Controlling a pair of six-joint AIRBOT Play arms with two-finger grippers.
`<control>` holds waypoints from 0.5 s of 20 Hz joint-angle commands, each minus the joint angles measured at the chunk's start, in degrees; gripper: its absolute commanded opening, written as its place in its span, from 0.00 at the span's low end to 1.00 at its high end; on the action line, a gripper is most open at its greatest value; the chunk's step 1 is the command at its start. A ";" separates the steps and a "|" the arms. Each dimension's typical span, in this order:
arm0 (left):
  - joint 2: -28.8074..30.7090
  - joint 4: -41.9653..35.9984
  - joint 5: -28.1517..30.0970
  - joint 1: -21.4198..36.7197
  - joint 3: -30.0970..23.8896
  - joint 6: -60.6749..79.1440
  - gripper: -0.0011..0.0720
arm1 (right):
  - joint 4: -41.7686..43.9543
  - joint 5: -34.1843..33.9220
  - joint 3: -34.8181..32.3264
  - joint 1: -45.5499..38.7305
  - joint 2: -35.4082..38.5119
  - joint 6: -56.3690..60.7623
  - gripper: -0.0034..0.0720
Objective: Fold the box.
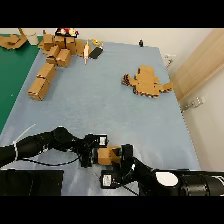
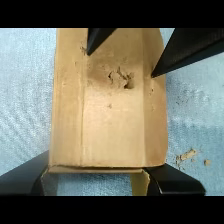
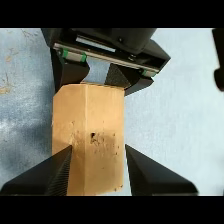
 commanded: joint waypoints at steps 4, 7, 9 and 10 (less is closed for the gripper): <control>0.02 0.02 0.02 0.04 0.04 0.00 0.72 | -2.51 1.88 -1.49 1.57 -0.50 3.54 0.73; 0.04 0.02 0.00 0.04 0.04 0.00 0.72 | -0.79 2.99 -1.51 1.57 -1.22 3.96 0.73; 0.04 0.02 0.00 0.04 0.04 0.00 0.72 | -1.53 2.93 -1.75 1.55 -2.34 3.96 0.73; 0.04 0.02 0.02 0.04 0.04 0.00 0.72 | -2.14 2.89 -1.86 1.55 -3.04 3.96 0.73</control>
